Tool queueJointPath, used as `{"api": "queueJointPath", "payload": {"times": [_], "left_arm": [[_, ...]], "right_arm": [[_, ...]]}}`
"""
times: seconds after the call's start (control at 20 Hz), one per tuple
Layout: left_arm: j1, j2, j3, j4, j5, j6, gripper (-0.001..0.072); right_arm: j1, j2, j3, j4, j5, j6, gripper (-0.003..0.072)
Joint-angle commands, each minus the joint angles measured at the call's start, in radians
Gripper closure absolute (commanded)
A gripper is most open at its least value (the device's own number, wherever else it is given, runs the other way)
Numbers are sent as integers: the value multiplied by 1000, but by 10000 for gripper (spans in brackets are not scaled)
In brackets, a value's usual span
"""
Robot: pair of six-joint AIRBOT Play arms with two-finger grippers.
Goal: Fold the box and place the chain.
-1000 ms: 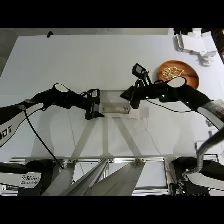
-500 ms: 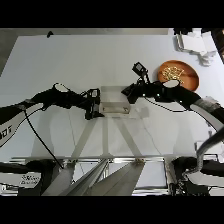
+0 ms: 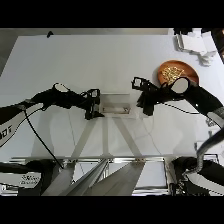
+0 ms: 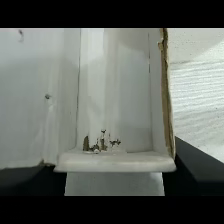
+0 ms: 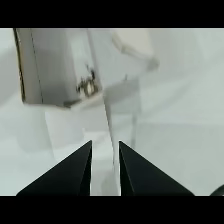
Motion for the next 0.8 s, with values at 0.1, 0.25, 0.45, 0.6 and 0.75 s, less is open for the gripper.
{"api": "queueJointPath", "payload": {"times": [0.1, 0.25, 0.45, 0.6, 0.75], "left_arm": [[0, 1, 0, 0, 0, 0, 561], [0, 1, 0, 0, 0, 0, 561], [0, 1, 0, 0, 1, 0, 561], [0, 1, 0, 0, 0, 0, 561], [0, 1, 0, 0, 0, 0, 561]], "right_arm": [[43, -56, -1, -139, 17, -39, 355], [92, -96, -1, -44, -68, -172, 262], [135, -117, -1, 44, -146, -217, 386], [145, -124, -1, 91, -144, -217, 445], [145, -128, -1, 169, -144, -218, 462]]}}
